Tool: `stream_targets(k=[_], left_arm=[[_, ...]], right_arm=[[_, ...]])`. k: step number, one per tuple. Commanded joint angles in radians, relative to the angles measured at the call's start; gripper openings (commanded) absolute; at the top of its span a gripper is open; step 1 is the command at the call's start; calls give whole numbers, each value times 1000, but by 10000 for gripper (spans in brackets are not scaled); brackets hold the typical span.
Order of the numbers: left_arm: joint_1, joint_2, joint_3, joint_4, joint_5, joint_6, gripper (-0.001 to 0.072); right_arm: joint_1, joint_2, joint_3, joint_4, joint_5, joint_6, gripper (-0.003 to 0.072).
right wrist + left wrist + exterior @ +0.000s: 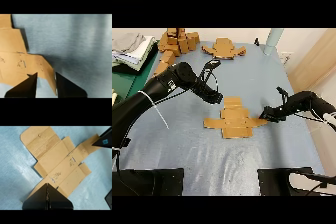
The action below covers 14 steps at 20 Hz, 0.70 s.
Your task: Fold the box.
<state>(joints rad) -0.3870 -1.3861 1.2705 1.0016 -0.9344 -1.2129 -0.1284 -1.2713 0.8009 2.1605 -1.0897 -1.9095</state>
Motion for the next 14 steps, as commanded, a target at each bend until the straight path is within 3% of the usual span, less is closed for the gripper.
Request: stream_targets(k=[1, 4, 11, 12, 14], left_arm=[[0, 0, 0, -12, 1, 0, 15], [0, 0, 0, -14, 3, 0, 15], [0, 0, 0, -61, 1, -15, 16], [0, 0, 0, -76, -1, -15, 16], [0, 0, 0, -105, -7, -14, 17]], right_arm=[[6, -73, 24, 73, -70, -119, 343], [8, -100, 24, 72, -97, -140, 343], [106, -109, 25, 86, -9, -213, 338], [118, -109, 26, 96, -4, -216, 286], [137, -109, 37, 104, -10, -223, 268]])
